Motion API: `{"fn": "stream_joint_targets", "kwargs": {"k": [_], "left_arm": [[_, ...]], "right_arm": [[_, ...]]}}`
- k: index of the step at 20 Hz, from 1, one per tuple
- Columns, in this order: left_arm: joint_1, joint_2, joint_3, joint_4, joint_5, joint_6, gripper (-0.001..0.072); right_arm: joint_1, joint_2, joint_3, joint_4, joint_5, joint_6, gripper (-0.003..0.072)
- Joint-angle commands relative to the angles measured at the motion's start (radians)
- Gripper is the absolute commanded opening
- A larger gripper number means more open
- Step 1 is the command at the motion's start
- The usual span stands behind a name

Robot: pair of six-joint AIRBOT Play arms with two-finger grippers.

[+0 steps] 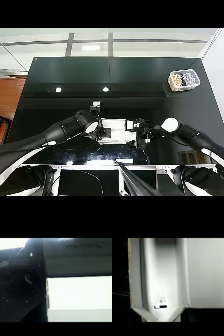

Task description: Fold the box and place the chain.

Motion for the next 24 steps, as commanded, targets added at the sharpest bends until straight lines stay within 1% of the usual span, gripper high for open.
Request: {"fn": "stream_joint_targets", "kwargs": {"k": [1, 2, 4, 7, 9, 11, 12, 13, 14, 17, 18, 19, 21, 24], "left_arm": [[0.000, 0.000, 0.000, 0.012, -0.010, 0.004, 0.0032], [0.000, 0.000, 0.000, 0.013, -0.006, 0.008, 0.0032], [0.000, 0.000, 0.000, 0.015, 0.001, 0.008, 0.0033], [0.000, 0.000, 0.000, 0.012, 0.002, 0.008, 0.0034], [0.000, 0.000, 0.000, 0.010, 0.002, 0.008, 0.0034], [0.000, 0.000, 0.000, 0.007, 0.002, 0.008, 0.0034], [0.000, 0.000, 0.000, 0.007, 0.002, 0.008, 0.0034], [0.000, 0.000, 0.000, 0.007, 0.001, 0.008, 0.0034], [0.000, 0.000, 0.000, 0.007, 0.002, 0.008, 0.0034], [0.000, 0.000, 0.000, 0.007, 0.001, 0.008, 0.0034], [0.000, 0.000, 0.000, 0.007, 0.001, 0.008, 0.0034], [0.000, 0.000, 0.000, 0.007, 0.001, 0.008, 0.0034], [0.000, 0.000, 0.000, 0.007, 0.001, 0.008, 0.0034], [0.000, 0.000, 0.000, 0.007, 0.001, 0.008, 0.0034]], "right_arm": [[-0.037, 0.127, 0.001, -0.138, 0.113, 0.173, 0.0710], [-0.047, 0.149, 0.001, -0.175, 0.135, 0.175, 0.0709], [-0.050, 0.150, -0.004, -0.219, 0.144, 0.163, 0.0710], [-0.041, 0.123, -0.023, -0.208, 0.142, 0.087, 0.0709], [-0.008, 0.103, -0.023, -0.193, 0.100, 0.067, 0.0709], [0.031, 0.093, -0.023, -0.164, 0.001, 0.059, 0.0707], [0.052, 0.090, -0.023, -0.162, -0.043, 0.051, 0.0660], [0.068, 0.089, -0.023, -0.162, -0.072, 0.052, 0.0508], [0.075, 0.087, -0.023, -0.151, -0.084, 0.052, 0.0480], [0.075, 0.078, -0.023, -0.101, -0.074, 0.053, 0.0463], [0.075, 0.075, -0.023, -0.073, -0.074, 0.058, 0.0278], [0.075, 0.071, -0.023, -0.046, -0.074, 0.058, 0.0250], [0.076, 0.066, -0.023, 0.004, -0.074, 0.062, 0.0249], [0.075, 0.059, -0.023, 0.014, -0.073, 0.111, 0.0250]]}}
